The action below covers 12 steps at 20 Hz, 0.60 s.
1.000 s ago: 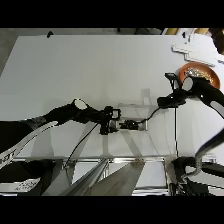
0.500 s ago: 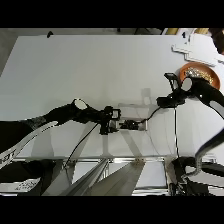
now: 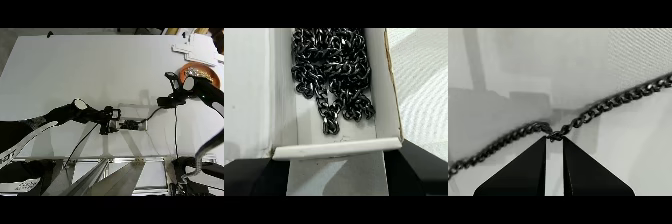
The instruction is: Fold the box and place the chain.
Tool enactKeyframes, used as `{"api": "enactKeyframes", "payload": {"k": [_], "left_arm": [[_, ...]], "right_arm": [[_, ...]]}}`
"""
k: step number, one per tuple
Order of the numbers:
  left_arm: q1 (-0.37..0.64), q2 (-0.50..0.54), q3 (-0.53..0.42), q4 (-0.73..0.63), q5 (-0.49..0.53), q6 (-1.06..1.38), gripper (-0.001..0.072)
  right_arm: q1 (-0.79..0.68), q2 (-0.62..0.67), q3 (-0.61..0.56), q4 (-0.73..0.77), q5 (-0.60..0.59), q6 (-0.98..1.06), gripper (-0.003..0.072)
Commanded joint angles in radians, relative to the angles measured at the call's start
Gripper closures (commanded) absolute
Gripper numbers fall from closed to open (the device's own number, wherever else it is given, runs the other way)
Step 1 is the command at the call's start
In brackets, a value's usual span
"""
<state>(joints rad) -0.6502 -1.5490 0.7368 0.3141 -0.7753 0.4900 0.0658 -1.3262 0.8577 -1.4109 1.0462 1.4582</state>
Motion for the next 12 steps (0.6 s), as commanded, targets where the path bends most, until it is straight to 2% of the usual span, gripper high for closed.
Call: {"api": "enactKeyframes", "payload": {"k": [1,8,12], "left_arm": [[0.0,0.0,0.0,0.0,0.001,0.0,0.0501],[0.0,0.0,0.0,0.0,0.0,0.0,0.0501],[0.0,0.0,0.0,0.0,0.0,0.0,0.0501]], "right_arm": [[0.008,0.099,-0.006,0.003,0.059,-0.008,0.0667],[0.13,0.437,-0.034,0.035,0.23,-0.008,0.0667],[0.213,0.618,-0.035,0.208,0.25,-0.008,0.0667]]}}
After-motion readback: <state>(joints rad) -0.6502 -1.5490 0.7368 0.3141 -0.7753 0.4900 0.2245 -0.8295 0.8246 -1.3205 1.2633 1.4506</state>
